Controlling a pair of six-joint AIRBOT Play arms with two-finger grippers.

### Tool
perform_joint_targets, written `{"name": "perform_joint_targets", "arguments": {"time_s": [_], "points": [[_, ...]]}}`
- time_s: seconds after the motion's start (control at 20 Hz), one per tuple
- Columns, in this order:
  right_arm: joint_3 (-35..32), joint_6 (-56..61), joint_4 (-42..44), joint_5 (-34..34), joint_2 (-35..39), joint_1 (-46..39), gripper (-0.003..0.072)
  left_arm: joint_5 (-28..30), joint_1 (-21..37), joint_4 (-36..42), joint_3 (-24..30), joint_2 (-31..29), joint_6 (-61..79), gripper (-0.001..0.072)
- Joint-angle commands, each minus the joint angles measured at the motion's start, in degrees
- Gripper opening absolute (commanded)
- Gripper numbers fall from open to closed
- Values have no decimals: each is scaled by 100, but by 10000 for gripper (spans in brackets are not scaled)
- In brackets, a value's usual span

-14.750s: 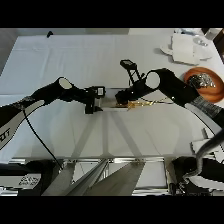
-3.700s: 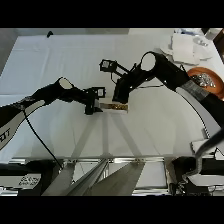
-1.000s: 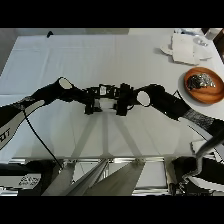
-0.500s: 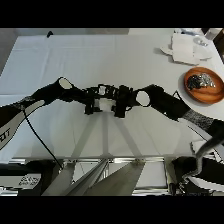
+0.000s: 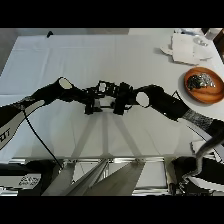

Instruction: Fold the box and place the chain.

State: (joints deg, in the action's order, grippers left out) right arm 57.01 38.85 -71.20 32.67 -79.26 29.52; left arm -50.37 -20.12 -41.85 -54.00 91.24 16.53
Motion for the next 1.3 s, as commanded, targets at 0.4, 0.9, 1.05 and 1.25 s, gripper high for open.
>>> {"name": "perform_joint_targets", "arguments": {"time_s": [0.4, 0.9, 1.05, 1.25], "points": [[-291, 321, -28, -15, -4, 7, 410, 0, 2, 0, -2, 0, 4, 276], [-293, 315, 225, 52, 2, 219, 477, 0, 2, 0, -2, 0, 4, 276], [-291, 315, 72, -28, 57, 219, 477, 0, 2, 0, -2, 0, 4, 276], [-291, 317, -103, -50, 306, 214, 477, 0, 2, 0, -2, 0, 4, 276]]}}
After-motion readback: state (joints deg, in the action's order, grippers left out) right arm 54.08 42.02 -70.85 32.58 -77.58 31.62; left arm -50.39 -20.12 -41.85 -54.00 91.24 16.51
